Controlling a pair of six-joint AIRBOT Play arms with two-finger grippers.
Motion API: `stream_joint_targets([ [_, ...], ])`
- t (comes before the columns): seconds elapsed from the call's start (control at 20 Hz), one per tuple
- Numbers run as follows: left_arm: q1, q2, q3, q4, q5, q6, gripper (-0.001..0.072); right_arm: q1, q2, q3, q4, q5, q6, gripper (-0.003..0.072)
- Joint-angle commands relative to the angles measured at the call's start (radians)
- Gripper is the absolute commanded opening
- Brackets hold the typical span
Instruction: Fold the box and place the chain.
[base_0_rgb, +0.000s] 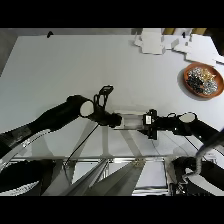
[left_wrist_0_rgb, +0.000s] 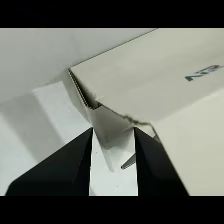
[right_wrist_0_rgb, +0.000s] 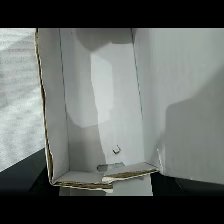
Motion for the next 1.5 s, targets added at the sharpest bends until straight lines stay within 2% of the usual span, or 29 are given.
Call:
stream_joint_targets([
  [0.0,-0.031,-0.039,0.065,0.128,-0.101,-0.193,0.0292,0.0,0.0,0.0,0.0,0.0,0.0,0.0412],
  [0.2,-0.067,-0.073,0.117,0.192,-0.127,-0.325,0.0288,0.0,0.0,0.0,0.0,0.0,0.0,0.0412],
  [0.3,-0.085,-0.095,0.15,0.238,-0.136,-0.397,0.02,0.0,0.0,0.0,0.0,0.0,0.0,0.0412],
  [0.4,-0.1,-0.125,0.182,0.25,-0.159,-0.454,0.0202,0.0,0.0,0.0,0.0,0.0,0.0,0.0412],
  [0.75,-0.126,-0.262,0.335,0.337,-0.366,-0.5,0.0209,0.0,0.0,0.0,0.0,0.0,0.0,0.0412],
  [0.9,-0.126,-0.274,0.339,0.349,-0.35,-0.565,0.021,0.0,0.0,0.0,0.0,0.0,0.0,0.0412],
  [1.45,-0.128,-0.316,0.339,0.315,-0.332,-0.572,0.0198,0.0,0.0,0.0,0.0,0.0,0.0,0.0412],
])
